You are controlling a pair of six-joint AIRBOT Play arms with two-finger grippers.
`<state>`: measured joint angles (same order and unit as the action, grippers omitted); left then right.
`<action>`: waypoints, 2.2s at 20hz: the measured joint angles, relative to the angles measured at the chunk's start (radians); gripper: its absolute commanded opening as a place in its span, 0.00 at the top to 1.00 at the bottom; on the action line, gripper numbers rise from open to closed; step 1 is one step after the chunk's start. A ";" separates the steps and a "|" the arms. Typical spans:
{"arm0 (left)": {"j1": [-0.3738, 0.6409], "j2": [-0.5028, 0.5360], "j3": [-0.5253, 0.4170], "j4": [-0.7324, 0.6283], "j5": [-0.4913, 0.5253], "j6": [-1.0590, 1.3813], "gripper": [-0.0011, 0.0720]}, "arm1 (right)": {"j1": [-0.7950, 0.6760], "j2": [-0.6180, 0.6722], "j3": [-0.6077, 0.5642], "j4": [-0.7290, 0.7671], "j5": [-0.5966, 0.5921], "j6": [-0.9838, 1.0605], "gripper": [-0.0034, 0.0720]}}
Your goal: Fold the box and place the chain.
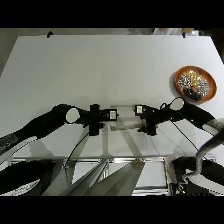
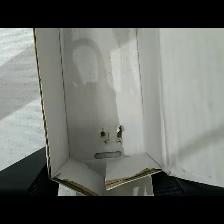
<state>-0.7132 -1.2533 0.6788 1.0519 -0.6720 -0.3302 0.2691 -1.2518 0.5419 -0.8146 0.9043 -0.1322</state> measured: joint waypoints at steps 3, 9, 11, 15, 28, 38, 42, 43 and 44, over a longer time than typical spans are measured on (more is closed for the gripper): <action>-0.014 -0.008 0.000 -0.018 0.007 0.027 0.61 | 0.000 0.000 0.000 0.000 0.000 0.000 0.53; -0.068 -0.015 0.000 -0.061 0.018 0.051 0.62 | 0.000 0.000 0.000 0.000 0.000 0.000 0.53; -0.080 -0.020 0.000 -0.068 0.028 0.055 0.63 | 0.000 0.000 0.000 0.000 0.000 0.000 0.53; -0.089 -0.030 0.000 -0.104 0.070 0.055 0.79 | 0.000 0.000 0.000 0.000 0.000 0.000 0.53; -0.113 -0.045 0.000 -0.188 0.148 0.054 0.77 | 0.000 0.000 0.000 -0.001 0.000 0.000 0.53; -0.117 -0.051 0.000 -0.207 0.154 0.051 0.38 | 0.000 0.000 0.000 0.000 0.000 0.000 0.53; -0.117 -0.051 0.000 -0.207 0.154 0.053 0.38 | 0.000 0.000 0.000 0.000 -0.001 0.000 0.53; -0.117 -0.051 0.000 -0.207 0.154 0.053 0.39 | 0.000 0.000 0.000 0.000 -0.001 0.000 0.53; -0.117 -0.051 0.000 -0.207 0.154 0.053 0.40 | 0.000 0.000 0.000 0.000 -0.001 0.000 0.53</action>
<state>-0.8303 -1.3048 0.6788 0.8452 -0.5182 -0.2768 0.2691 -1.2514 0.5419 -0.8150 0.9035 -0.1322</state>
